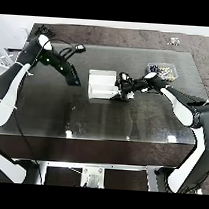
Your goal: Fold the box and place the chain.
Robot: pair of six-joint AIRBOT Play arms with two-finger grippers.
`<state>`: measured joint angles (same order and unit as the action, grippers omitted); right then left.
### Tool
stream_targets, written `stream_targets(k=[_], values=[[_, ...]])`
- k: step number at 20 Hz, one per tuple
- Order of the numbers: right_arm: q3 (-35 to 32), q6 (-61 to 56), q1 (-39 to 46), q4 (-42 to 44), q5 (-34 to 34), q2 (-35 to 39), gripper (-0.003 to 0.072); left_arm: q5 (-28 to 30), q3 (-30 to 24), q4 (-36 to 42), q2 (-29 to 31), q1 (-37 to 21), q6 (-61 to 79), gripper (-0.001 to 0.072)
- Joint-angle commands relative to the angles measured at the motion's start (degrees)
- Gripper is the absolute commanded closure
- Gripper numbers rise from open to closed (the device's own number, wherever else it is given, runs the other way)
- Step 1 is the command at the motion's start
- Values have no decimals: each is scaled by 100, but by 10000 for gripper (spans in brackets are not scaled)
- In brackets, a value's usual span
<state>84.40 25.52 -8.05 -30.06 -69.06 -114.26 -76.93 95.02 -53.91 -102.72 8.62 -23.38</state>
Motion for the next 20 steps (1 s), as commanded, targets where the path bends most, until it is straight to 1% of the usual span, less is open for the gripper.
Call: stream_targets(k=[1, 3, 4, 7, 9, 11, 16, 20], values=[[2, 0, -4, 0, 0, 2, 126, 723, -966, 1078, 4, -120, 2909, -2], [2, 0, -4, 0, 0, 2, 126, 1215, -1285, 1217, 4, -120, 3486, -3], [2, 0, -4, 0, 0, 2, 126, 1255, -1366, 1296, -7, -120, 3722, -2], [2, 0, -4, 0, -2, 2, 126, 1010, -1377, 1958, -195, -214, 4321, -3], [2, 0, -4, 0, -2, 2, 126, 815, -1377, 2173, -328, -251, 4492, -11], [2, 0, -4, 0, -2, 2, 126, 761, -1377, 2229, -417, -251, 4570, -10], [2, 0, -4, 0, 0, 2, 126, 811, -1377, 2577, -608, -251, 4695, -11], [2, 0, -4, 0, 0, 2, 126, 1023, -1377, 2610, -645, -251, 4697, -10]])
